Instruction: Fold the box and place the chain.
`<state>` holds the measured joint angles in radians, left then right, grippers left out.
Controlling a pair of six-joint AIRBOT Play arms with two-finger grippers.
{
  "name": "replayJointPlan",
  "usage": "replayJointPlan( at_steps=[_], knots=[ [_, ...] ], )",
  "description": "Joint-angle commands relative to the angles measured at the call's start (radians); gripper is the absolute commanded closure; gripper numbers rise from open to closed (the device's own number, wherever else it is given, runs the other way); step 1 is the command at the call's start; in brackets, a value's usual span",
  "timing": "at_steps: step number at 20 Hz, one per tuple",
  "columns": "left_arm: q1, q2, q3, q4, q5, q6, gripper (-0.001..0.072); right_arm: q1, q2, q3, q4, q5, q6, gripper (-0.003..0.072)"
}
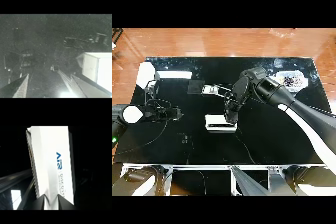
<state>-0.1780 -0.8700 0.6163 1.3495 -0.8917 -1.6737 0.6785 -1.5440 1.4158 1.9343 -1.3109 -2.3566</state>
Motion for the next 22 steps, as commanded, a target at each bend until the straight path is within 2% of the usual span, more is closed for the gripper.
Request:
replayJointPlan(
  at_steps=[1, 10, 11, 22],
  knots=[
    [0.001, -0.001, 0.0, 0.0, -0.001, 0.002, 0.0089, 0.013, 0.0, 0.0, -0.006, -0.001, 0.003, 0.05],
    [0.001, -0.001, 0.0, 0.0, -0.01, 0.003, 0.0089, 0.034, 0.0, 0.0, -0.032, 0.005, 0.02, 0.0503],
    [0.001, -0.001, 0.0, 0.0, -0.01, 0.003, 0.0089, 0.034, 0.0, 0.0, -0.032, 0.005, 0.02, 0.0567],
    [0.001, -0.001, 0.0, 0.0, -0.01, 0.01, 0.0089, 0.034, 0.0, 0.0, -0.053, 0.005, 0.023, 0.0566]
  ],
)
